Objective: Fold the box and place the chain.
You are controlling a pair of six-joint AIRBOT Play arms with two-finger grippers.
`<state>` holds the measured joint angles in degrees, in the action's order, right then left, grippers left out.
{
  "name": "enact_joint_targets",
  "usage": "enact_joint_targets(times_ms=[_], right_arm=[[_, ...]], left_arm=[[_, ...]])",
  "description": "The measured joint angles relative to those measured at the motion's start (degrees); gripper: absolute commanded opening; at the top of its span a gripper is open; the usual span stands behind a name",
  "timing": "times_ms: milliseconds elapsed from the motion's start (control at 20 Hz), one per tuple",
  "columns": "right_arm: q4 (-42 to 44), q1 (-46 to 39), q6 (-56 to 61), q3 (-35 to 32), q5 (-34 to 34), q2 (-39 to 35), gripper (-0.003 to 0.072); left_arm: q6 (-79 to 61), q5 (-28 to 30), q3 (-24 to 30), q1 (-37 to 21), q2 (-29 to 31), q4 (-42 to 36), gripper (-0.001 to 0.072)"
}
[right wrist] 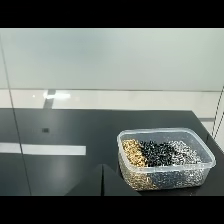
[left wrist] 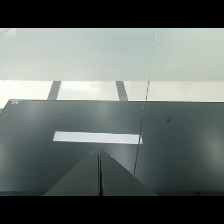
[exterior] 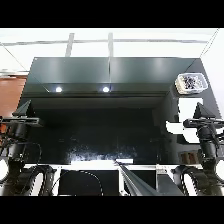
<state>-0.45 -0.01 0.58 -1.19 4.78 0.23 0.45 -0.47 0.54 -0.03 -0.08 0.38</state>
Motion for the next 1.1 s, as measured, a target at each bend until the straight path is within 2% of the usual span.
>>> enact_joint_targets(times_ms=[900, 1100], right_arm=[[-0.02, 0.0, 0.0, 0.04, -0.2, 0.0, 0.0001], [-0.07, 0.0, 0.02, 0.39, -3.69, 0.0, 0.0001]], left_arm=[[0.0, -0.79, 0.07, 0.0, 0.0, 0.0, 0.0023], [0.02, -3.21, 0.2, 0.0, -0.2, 0.02, 0.0022]])
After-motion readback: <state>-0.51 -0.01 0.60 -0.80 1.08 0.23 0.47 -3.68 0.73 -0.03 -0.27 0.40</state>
